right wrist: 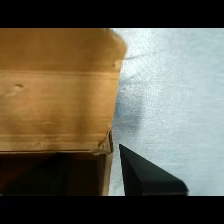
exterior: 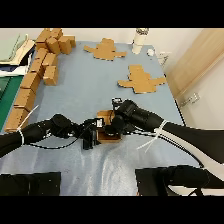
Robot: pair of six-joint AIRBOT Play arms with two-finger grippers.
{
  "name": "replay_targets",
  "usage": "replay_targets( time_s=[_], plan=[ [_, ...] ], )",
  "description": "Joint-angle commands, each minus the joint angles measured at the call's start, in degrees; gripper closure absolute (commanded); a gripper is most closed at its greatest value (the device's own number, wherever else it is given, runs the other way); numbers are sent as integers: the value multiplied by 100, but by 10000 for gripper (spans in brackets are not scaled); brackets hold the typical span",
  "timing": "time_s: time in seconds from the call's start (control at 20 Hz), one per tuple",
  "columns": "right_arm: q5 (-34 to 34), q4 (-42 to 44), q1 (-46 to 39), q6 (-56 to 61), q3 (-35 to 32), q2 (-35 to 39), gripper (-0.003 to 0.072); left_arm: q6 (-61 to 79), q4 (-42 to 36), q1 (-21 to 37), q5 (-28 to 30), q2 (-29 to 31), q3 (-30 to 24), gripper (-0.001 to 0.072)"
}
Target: Fold the box.
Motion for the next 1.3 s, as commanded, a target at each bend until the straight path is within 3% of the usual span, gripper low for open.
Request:
replay_targets(
  time_s=[0.0, 0.1, 0.15, 0.3, 0.4, 0.65, 0.95, 1.05, 1.1, 1.25],
  plan=[
    [-46, 120, -2, 11, 0, -61, 326, -7, 2, 2, -2, 2, 2, 119],
    [-46, 229, -2, 2, -11, -131, 627, -7, 2, 2, -2, 2, 2, 119],
    [-46, 247, -2, -4, -11, -153, 682, -7, 2, 2, -2, 2, 2, 119],
    [-15, 247, -2, -109, -9, -160, 648, -7, 2, 2, -2, 2, 2, 119],
    [-46, 247, -2, -114, -9, -127, 318, -7, 2, 2, 0, 2, 2, 119],
    [-181, 245, -24, -26, -2, 376, 298, -7, 2, 2, 0, 2, 2, 119],
    [-614, 291, -275, 74, 2, 1360, 327, -7, 2, 2, 0, 2, 2, 119],
    [-772, 289, -509, 72, 0, 1770, 603, -7, 2, 2, -2, 2, 2, 119],
    [-911, 289, -796, 4, 0, 1897, 682, -7, 2, 2, 0, 2, 2, 119],
    [-802, 811, -2310, -1139, -87, 1727, 682, -7, 2, 2, 0, 2, 2, 119]
  ],
)
